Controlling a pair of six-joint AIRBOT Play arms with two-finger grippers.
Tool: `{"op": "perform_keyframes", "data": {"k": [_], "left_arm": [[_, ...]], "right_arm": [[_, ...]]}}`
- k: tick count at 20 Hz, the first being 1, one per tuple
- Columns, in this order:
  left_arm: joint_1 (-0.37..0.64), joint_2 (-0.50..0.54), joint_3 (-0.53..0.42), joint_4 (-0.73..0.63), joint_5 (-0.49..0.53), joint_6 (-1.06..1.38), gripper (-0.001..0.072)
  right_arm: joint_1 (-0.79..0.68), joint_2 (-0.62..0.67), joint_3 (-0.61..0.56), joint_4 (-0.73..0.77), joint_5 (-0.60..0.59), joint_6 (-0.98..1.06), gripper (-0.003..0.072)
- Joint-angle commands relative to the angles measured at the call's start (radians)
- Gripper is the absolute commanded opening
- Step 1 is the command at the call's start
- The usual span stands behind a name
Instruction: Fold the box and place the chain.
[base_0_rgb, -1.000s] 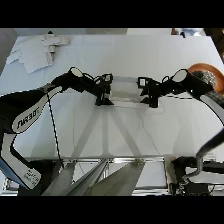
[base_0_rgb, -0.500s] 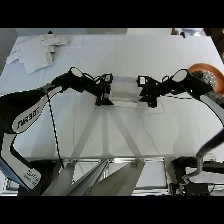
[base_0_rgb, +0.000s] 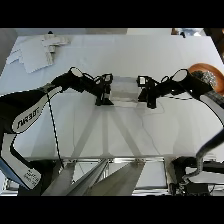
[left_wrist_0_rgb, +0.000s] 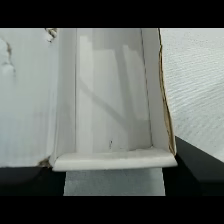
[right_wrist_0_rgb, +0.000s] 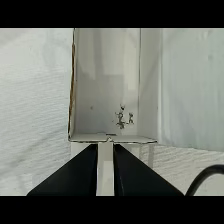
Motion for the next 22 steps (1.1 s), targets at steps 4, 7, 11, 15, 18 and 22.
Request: {"op": "perform_keyframes", "data": {"k": [4, 7, 11, 15, 18, 22], "left_arm": [[0.000, 0.000, 0.000, 0.000, 0.000, 0.000, 0.0393], [0.000, 0.000, 0.000, 0.000, 0.000, 0.000, 0.0393], [0.000, 0.000, 0.000, 0.000, 0.000, 0.000, 0.0393], [0.000, 0.000, 0.000, 0.000, 0.000, 0.000, 0.0393], [0.000, 0.000, 0.000, 0.000, 0.000, 0.000, 0.0393], [0.000, 0.000, 0.000, 0.000, 0.000, 0.000, 0.0393]], "right_arm": [[0.040, -0.010, 0.000, 0.021, -0.046, -0.019, 0.0135], [0.068, -0.010, 0.000, 0.021, -0.079, -0.016, 0.0328], [0.068, -0.010, 0.000, -0.013, -0.078, -0.004, 0.0412], [0.068, -0.010, 0.000, -0.014, -0.078, -0.004, 0.0225], [0.068, -0.007, 0.000, -0.047, -0.079, -0.004, 0.0053], [0.068, 0.042, 0.000, -0.166, -0.082, 0.119, 0.0011]]}}
